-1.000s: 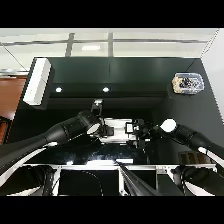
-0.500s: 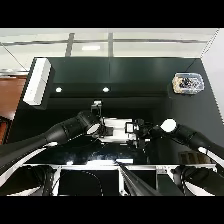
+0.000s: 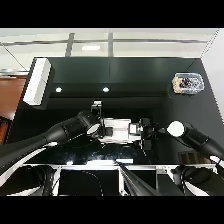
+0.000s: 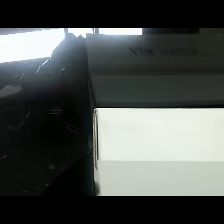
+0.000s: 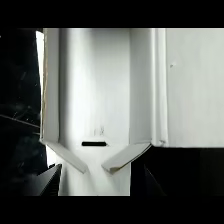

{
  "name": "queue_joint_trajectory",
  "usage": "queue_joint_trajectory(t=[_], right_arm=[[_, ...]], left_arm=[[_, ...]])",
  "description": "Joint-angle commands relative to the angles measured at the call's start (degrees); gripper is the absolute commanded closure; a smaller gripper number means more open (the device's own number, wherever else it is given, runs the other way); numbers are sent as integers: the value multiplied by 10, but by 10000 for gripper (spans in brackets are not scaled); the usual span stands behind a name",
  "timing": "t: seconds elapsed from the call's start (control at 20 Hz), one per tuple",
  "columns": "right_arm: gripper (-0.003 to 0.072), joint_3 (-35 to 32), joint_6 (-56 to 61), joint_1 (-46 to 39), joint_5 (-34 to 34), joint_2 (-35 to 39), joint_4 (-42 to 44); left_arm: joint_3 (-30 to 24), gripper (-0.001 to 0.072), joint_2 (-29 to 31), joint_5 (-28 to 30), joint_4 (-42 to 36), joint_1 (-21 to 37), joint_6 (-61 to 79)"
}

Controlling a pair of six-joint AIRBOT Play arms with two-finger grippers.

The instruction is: Fold the box and place the chain.

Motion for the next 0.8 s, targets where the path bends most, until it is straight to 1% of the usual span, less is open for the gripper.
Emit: queue_joint_trajectory(t=[0.0, 0.15, 0.25, 0.35, 0.4, 0.45, 0.5, 0.65, 0.7, 0.75], right_arm=[[84, 0, 27, 0, 16, 19, -34], [84, 0, 25, 0, 4, 17, 14], [85, 0, 25, 0, 0, 10, 26], [87, 0, 25, 0, 16, 1, 26], [111, 0, 26, 2, 21, -2, 29], [251, 0, 26, 2, 20, -2, 37], [269, 0, 26, 2, 12, -2, 50], [271, 0, 26, 2, 2, -9, 91], [412, 0, 26, 9, 1, -16, 104], [570, 0, 26, 19, -4, -23, 110]], left_arm=[[0, 684, 0, -10, 8, 0, -1], [0, 684, 0, -5, 8, 0, -1], [0, 684, 0, -2, 8, 0, -3], [0, 684, 0, -1, 8, 0, -3], [0, 684, 0, -1, 8, 0, -3], [0, 684, 0, -1, 8, 0, -3], [0, 684, 0, -1, 8, 0, -3], [0, 684, 0, -1, 7, 0, -3], [0, 684, 0, -1, 7, 0, -2], [0, 684, 0, -1, 7, 0, -2]])
